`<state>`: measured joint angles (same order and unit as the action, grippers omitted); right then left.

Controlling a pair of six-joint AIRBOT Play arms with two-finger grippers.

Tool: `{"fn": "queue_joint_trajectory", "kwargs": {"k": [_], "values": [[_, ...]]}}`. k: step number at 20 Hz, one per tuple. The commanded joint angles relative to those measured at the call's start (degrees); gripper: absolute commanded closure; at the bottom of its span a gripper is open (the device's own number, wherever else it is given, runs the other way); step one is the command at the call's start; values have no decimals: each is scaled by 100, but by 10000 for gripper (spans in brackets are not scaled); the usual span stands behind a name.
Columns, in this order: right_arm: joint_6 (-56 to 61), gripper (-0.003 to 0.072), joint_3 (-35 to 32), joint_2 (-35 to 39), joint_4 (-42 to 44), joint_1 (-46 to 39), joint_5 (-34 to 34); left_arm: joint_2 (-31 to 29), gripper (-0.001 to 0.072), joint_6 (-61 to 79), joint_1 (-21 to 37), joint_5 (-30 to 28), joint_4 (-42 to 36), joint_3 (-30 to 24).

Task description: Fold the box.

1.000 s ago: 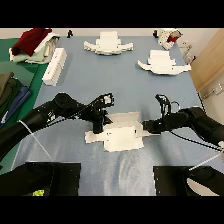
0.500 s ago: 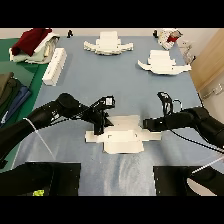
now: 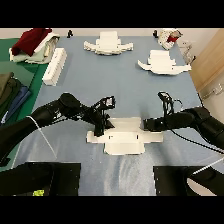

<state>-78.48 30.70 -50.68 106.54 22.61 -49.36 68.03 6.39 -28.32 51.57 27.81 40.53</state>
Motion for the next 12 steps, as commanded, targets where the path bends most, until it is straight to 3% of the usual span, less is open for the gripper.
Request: {"fn": "queue_joint_trajectory", "kwargs": {"k": [1, 8, 12], "values": [[0, 683, 7, 4, -7, 2, 4, 42, 699, -240, 127, 87, 269, 2], [0, 683, 7, 4, -26, 2, 11, 70, 699, -437, 186, 94, 472, 2], [0, 683, 7, 4, -28, 0, 52, -55, 700, 4, 186, 90, 125, 2]]}}
